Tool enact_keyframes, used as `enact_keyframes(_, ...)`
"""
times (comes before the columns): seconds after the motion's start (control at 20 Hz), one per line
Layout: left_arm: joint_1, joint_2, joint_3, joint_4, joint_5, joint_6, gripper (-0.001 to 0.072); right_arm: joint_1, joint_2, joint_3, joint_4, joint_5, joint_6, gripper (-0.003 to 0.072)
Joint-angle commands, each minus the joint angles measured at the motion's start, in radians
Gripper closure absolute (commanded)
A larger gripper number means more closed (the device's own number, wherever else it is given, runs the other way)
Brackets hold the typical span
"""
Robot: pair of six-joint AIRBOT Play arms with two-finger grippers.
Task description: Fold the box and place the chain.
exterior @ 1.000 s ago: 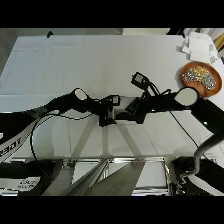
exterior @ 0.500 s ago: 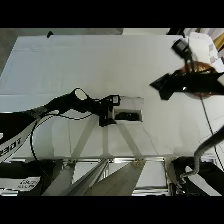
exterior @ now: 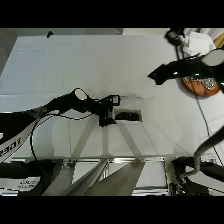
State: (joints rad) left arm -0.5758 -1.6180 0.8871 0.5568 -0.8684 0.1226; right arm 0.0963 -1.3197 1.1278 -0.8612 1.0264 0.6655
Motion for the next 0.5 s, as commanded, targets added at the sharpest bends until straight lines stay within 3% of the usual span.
enact_keyframes(0.0, 0.001, 0.000, 0.000, 0.000, 0.000, 0.000, 0.0437, 0.091, -0.127, 0.011, 0.002, 0.007, -0.111, 0.0674)
enact_keyframes(0.45, 0.001, 0.000, 0.000, 0.000, 0.000, 0.000, 0.0437, 0.222, -0.126, 0.010, -0.034, 0.260, -0.272, 0.0673)
